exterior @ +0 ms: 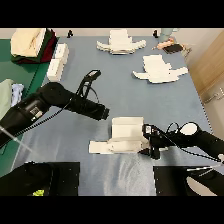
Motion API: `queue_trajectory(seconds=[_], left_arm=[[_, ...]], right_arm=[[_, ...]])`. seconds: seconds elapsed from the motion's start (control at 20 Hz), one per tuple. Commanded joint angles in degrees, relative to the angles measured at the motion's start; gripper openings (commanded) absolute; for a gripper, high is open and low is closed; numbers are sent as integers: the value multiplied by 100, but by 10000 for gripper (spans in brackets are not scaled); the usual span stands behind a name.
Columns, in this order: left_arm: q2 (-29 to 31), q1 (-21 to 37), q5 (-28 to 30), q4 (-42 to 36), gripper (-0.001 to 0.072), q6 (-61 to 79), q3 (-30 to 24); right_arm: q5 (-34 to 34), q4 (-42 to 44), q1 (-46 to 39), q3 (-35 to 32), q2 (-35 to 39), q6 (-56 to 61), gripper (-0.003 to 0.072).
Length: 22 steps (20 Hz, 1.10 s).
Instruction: Fold the box.
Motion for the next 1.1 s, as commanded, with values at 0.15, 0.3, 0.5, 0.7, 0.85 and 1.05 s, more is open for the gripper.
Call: queue_trajectory(seconds=[0.15, 0.3, 0.5, 0.7, 0.85, 1.05], left_arm=[[914, 66, -640, 334, 21, 2267, -802], [1233, 260, -673, -59, 63, 4948, -1746], [1246, 352, 330, -1145, 720, 6378, -2743], [1132, -31, 721, -1268, 720, 7134, -2940], [664, -343, 1119, -1755, 720, 7469, -2927], [76, -603, 1397, -2157, 720, 7683, -2800]], right_arm=[[2, -2, 0, 4, 4, 2, 508], [-9, -2, 0, 4, 4, 2, 508], [-11, -2, -2, 4, 2, 2, 508], [-13, 0, -2, 4, 4, 2, 508], [-13, 0, -2, 4, 4, 2, 508], [-13, -2, -2, 4, 4, 2, 508]])
